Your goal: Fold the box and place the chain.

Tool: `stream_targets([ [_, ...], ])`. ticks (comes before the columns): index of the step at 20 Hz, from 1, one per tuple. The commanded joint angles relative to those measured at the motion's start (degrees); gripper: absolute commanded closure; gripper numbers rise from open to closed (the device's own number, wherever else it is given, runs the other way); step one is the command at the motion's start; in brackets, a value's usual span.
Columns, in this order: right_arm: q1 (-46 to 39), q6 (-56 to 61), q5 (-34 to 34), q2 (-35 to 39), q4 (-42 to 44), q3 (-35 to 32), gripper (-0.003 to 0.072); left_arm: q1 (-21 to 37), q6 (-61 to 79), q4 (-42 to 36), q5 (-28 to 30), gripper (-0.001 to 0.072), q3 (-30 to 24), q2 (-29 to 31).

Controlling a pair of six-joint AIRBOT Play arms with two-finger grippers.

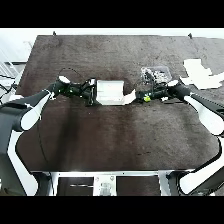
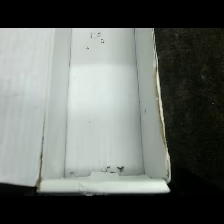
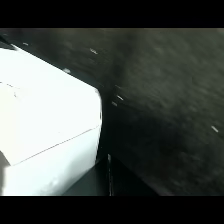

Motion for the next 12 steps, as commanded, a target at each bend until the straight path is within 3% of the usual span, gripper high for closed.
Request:
stream_targets([
  [1,0.90,-0.70,1.38,1.38,1.40,1.92,0.0673,0.00,0.00,0.00,0.02,0.0086,0.02,0.02],
  [3,0.79,-0.68,1.68,3.21,1.42,2.56,0.0660,0.00,0.00,0.00,0.02,0.0086,0.02,0.02],
  [5,0.74,-0.74,3.58,4.13,1.42,3.30,0.0349,0.00,0.00,0.00,0.02,0.0086,0.02,0.02],
  [6,0.72,-0.72,4.13,4.15,1.44,3.56,0.0278,0.00,0.00,0.00,0.02,0.0086,0.02,0.02],
  [10,2.40,-0.66,4.20,3.50,1.42,3.50,0.0223,0.00,0.00,0.00,0.02,0.0086,0.02,0.02],
  [12,3.39,0.09,4.17,2.91,1.38,3.50,0.0139,0.00,0.00,0.00,0.02,0.0086,0.02,0.02],
])
